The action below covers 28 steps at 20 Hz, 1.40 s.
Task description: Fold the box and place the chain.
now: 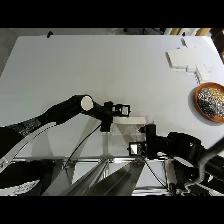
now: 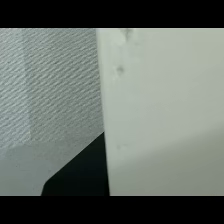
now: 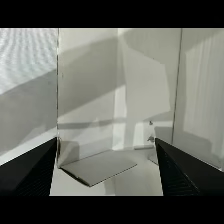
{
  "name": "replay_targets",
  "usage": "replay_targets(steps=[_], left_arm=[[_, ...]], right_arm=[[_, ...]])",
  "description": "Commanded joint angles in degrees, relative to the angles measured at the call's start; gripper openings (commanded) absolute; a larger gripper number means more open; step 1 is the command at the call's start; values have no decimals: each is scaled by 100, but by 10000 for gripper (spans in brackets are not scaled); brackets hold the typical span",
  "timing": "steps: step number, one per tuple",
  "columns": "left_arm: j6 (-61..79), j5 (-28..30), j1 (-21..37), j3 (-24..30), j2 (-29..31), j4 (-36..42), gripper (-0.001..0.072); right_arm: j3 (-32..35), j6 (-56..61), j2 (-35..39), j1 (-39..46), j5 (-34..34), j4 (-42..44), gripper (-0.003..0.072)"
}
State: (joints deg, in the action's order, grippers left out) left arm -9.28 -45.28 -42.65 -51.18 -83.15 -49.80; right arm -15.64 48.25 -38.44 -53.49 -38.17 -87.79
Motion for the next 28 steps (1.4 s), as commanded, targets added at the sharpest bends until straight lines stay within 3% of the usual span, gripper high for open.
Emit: replay_targets(steps=[1, 7, 17, 28], left_arm=[[2, 2, 4, -7, 2, 0, 12], [2, 2, 4, -7, 2, 0, 12], [2, 0, 4, -7, 2, 0, 12], [2, 0, 4, -7, 2, 0, 12]], right_arm=[[-9, 125, 11, -7, -22, -74, 666], [-164, 122, 17, -4, -127, -52, 666], [-223, 20, 205, 776, -149, 315, 667], [-293, -1379, 210, 1864, -240, 1480, 668]])
